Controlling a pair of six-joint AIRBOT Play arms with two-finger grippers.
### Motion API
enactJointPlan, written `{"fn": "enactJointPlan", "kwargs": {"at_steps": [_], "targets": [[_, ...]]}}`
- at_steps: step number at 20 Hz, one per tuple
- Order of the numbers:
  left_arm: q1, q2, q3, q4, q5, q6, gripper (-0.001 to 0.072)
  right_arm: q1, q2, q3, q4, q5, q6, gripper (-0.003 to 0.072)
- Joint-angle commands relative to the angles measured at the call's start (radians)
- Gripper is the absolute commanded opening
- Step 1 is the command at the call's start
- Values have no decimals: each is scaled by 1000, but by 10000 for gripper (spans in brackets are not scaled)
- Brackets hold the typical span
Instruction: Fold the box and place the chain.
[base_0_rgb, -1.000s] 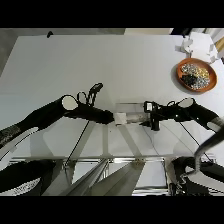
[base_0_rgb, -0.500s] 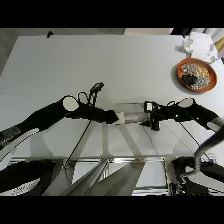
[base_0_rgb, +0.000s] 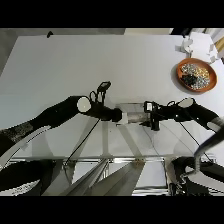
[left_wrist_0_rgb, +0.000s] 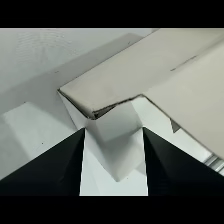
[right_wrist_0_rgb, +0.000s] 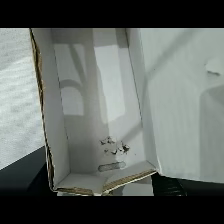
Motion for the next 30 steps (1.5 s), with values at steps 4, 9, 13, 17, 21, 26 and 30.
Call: {"fn": "enactJointPlan", "kwargs": {"at_steps": [4,9,13,17,21,26,30], "targets": [[-64,-69,130,266,-125,-325,402,0,1,0,0,0,0,296],[-92,-152,263,366,-285,-504,386,0,1,0,0,0,0,295],[-108,-217,362,371,-343,-612,384,0,1,0,0,0,0,295],[-120,-254,406,419,-381,-669,262,0,1,0,0,0,0,295],[-139,-257,406,549,-380,-808,203,0,1,0,0,0,0,295],[-147,-268,406,565,-366,-845,206,0,1,0,0,0,0,295],[-166,-293,406,574,-375,-862,207,0,1,0,0,0,0,295]]}}
